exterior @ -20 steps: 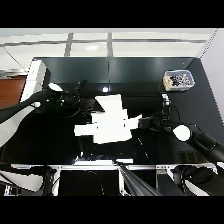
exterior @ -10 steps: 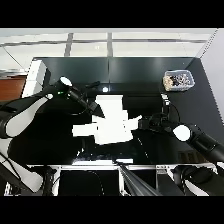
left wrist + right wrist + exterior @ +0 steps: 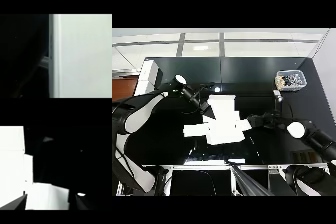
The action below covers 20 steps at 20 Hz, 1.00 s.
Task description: Fold the box and place the chain.
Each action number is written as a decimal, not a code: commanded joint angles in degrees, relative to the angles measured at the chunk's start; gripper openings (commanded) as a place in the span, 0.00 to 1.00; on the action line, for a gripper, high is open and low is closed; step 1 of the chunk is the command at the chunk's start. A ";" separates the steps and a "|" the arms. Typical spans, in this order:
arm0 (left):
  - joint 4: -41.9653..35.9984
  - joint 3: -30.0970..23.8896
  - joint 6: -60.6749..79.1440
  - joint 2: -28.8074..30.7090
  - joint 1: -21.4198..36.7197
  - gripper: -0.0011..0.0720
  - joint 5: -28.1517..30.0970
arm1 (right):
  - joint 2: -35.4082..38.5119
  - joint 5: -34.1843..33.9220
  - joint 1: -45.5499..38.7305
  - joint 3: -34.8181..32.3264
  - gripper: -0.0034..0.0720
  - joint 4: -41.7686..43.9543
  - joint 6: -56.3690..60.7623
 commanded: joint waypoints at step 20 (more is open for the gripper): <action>-3.74 -31.39 56.30 27.85 -11.63 0.05 40.35 | 5.03 14.08 -4.96 4.20 0.96 -1.88 -46.05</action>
